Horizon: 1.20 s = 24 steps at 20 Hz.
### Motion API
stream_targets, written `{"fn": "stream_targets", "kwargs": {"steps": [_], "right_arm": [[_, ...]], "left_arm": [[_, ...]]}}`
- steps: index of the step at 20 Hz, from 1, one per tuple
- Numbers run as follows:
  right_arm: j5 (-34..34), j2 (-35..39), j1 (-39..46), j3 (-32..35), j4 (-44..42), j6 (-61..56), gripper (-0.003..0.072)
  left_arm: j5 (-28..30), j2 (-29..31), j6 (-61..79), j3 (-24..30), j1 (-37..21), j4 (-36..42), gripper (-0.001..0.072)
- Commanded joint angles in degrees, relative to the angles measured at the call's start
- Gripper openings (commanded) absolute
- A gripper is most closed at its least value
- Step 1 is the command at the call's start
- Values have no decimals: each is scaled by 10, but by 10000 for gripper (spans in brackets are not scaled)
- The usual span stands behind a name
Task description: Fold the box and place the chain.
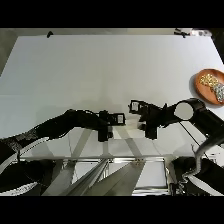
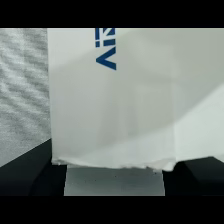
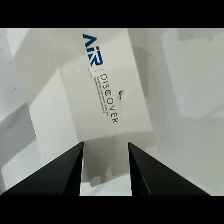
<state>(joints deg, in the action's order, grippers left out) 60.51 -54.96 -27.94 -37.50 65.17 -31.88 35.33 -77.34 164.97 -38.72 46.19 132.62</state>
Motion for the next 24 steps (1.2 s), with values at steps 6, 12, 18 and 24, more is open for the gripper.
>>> {"fn": "stream_targets", "kwargs": {"steps": [6,12,18,24], "right_arm": [[-36,68,-115,-3,64,-14,307],[-125,64,-167,-3,107,-59,280],[-115,47,-167,-3,83,-73,291],[-122,-13,-167,-3,80,-73,291]], "left_arm": [[0,0,0,0,0,0,13],[0,0,0,0,0,0,13],[0,0,0,0,0,0,13],[0,0,0,0,0,0,13]]}}
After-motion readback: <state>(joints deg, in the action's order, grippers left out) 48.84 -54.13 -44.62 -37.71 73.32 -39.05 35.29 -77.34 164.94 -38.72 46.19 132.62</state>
